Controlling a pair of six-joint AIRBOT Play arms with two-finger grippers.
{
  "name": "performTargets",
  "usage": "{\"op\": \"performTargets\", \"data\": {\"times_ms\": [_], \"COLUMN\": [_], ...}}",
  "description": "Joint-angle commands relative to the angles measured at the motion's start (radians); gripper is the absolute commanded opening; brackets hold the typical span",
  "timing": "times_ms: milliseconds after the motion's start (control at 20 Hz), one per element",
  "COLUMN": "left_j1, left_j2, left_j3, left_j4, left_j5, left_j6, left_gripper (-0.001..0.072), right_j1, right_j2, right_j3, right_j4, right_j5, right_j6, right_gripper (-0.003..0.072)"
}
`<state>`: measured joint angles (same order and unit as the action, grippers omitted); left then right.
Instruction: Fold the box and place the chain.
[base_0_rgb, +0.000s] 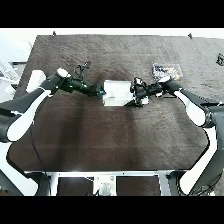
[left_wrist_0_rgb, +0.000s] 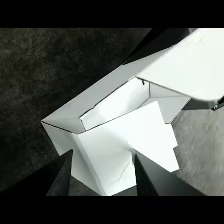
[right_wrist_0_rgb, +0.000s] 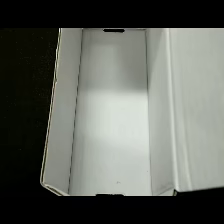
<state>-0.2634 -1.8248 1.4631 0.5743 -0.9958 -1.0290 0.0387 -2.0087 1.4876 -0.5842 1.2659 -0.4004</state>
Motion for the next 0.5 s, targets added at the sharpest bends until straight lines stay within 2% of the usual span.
{"op": "performTargets", "data": {"times_ms": [0, 450], "left_j1": [-0.031, -0.057], "left_j2": [0.000, 0.000], "left_j3": [0.000, 0.001], "left_j4": [0.063, 0.105], "left_j5": [0.039, 0.061], "left_j6": [-0.175, -0.370], "left_gripper": [0.0447, 0.0447], "right_j1": [0.000, 0.000], "right_j2": [0.000, 0.000], "right_j3": [0.000, 0.000], "right_j4": [0.000, 0.000], "right_j5": [0.000, 0.000], "right_j6": [0.000, 0.000], "right_gripper": [0.0591, 0.0591]}}
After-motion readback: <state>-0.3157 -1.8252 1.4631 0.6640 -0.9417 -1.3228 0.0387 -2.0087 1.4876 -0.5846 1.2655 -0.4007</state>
